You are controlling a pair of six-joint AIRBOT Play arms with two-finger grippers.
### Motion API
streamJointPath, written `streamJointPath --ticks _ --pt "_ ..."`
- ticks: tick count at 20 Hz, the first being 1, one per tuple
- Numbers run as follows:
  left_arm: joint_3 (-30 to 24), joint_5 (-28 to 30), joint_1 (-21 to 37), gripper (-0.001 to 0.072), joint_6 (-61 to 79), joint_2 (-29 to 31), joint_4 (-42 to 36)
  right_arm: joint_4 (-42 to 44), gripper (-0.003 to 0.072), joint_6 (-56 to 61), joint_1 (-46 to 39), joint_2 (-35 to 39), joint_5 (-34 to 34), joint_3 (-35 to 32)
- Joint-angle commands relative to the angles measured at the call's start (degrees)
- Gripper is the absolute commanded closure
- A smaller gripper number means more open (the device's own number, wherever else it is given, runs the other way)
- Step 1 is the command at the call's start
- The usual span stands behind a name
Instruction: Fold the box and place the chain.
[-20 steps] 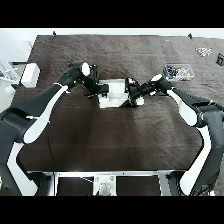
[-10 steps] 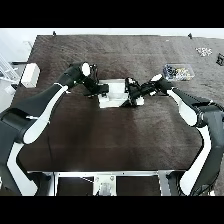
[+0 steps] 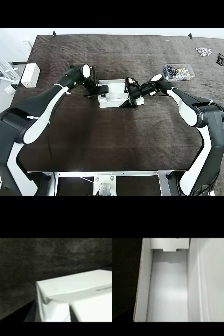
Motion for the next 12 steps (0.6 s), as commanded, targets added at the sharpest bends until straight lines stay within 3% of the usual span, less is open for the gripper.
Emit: streamJointPath --ticks 1,12 --pt "0.0 -1.5 0.0 0.0266 0.4 0.0 -1.0 0.0 0.014 0.0 0.0 0.0 -0.1 0.0" --pt "1.1 -6.8 0.0 0.0265 -5.5 -2.0 4.3 0.0 0.014 0.0 0.0 0.0 -0.1 0.0"
